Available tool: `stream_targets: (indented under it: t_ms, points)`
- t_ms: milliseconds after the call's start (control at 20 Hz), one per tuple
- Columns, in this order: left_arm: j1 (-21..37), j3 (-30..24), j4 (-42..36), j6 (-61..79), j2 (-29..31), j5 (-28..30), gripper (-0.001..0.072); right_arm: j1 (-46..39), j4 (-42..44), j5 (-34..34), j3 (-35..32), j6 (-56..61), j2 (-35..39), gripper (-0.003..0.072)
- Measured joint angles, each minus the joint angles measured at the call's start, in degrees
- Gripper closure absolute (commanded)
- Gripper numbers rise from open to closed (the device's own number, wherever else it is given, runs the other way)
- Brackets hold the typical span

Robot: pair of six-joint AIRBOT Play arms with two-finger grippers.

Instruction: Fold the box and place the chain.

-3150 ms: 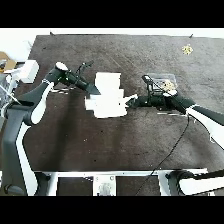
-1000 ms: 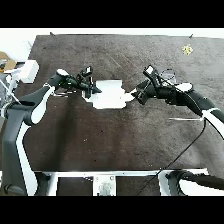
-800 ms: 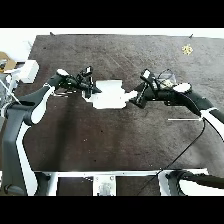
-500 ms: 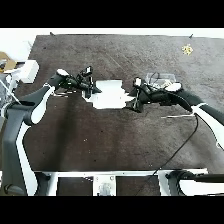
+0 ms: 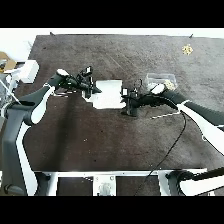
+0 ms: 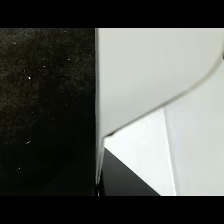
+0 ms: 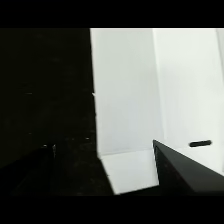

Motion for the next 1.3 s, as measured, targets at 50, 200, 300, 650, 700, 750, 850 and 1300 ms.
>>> stream_targets:
  t_ms: [50, 200, 300, 650, 700, 750, 850, 1300]
  points:
    - [0.0, 0.0, 0.0, 0.0, 0.0, 0.0, 0.0697, 0.1, -0.2, -1.4, 0.0, 0.0, -0.2, 0.0003]
    - [0.0, 0.0, 0.0, 0.0, 0.0, 0.0, 0.0697, 0.4, 0.0, -4.9, 0.1, -0.1, -0.5, 0.0003]
    - [0.0, 0.0, 0.0, 0.0, 0.0, 0.0, 0.0697, 0.4, 0.2, -6.2, 0.1, -0.6, -0.6, 0.0003]
    - [0.0, 0.0, 0.0, 0.0, 0.0, 0.0, 0.0697, -2.5, 1.9, -4.7, 4.2, -1.0, -0.7, 0.0003]
    - [0.0, 0.0, 0.0, 0.0, 0.0, 0.0, 0.0697, -2.8, 2.2, -3.8, 5.3, -1.0, -0.7, 0.0003]
    - [0.0, 0.0, 0.0, 0.0, 0.0, 0.0, 0.0697, -3.1, 2.4, -3.2, 6.5, -1.0, -0.8, 0.0003]
    - [0.0, 0.0, -0.1, 0.0, 0.0, 0.0, 0.0697, -3.5, 2.7, -1.6, 9.0, 0.0, -1.8, 0.0003]
    - [0.0, 0.0, -0.1, 0.0, 0.0, 0.1, 0.0697, -7.0, 2.6, 11.7, 23.7, 6.5, -12.4, 0.0001]
